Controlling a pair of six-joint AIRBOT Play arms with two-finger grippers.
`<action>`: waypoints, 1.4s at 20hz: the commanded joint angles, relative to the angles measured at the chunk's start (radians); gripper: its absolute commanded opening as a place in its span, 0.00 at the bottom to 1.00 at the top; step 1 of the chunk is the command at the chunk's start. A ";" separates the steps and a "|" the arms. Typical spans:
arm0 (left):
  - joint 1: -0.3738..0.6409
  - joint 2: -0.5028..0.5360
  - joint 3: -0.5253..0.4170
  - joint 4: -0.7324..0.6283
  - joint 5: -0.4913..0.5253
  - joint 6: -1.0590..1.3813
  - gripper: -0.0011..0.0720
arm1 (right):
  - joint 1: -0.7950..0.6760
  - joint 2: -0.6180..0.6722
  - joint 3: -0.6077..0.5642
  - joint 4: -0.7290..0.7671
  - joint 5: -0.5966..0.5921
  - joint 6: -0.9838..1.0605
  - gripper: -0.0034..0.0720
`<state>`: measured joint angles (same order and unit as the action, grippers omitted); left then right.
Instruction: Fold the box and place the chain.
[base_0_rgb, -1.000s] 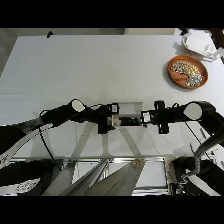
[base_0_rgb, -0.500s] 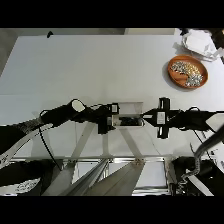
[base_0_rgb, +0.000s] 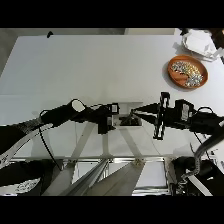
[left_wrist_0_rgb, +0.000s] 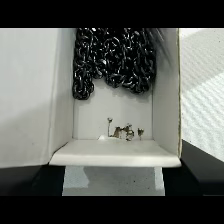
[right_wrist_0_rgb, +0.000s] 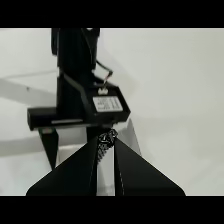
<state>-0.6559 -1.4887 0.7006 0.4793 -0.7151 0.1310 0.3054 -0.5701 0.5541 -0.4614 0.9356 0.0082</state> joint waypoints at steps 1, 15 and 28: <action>0.000 0.001 0.000 0.000 0.000 0.000 0.49 | 0.000 0.002 0.001 0.033 -0.009 -0.013 0.06; 0.000 0.001 0.000 0.000 0.000 0.000 0.49 | 0.000 -0.343 0.000 -0.167 0.060 0.248 0.06; 0.000 0.001 0.000 0.000 0.000 0.000 0.49 | 0.051 -0.517 0.006 -0.158 0.039 0.460 0.39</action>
<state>-0.6559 -1.4887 0.7006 0.4797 -0.7151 0.1310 0.3374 -1.0702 0.5552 -0.6289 0.9817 0.4152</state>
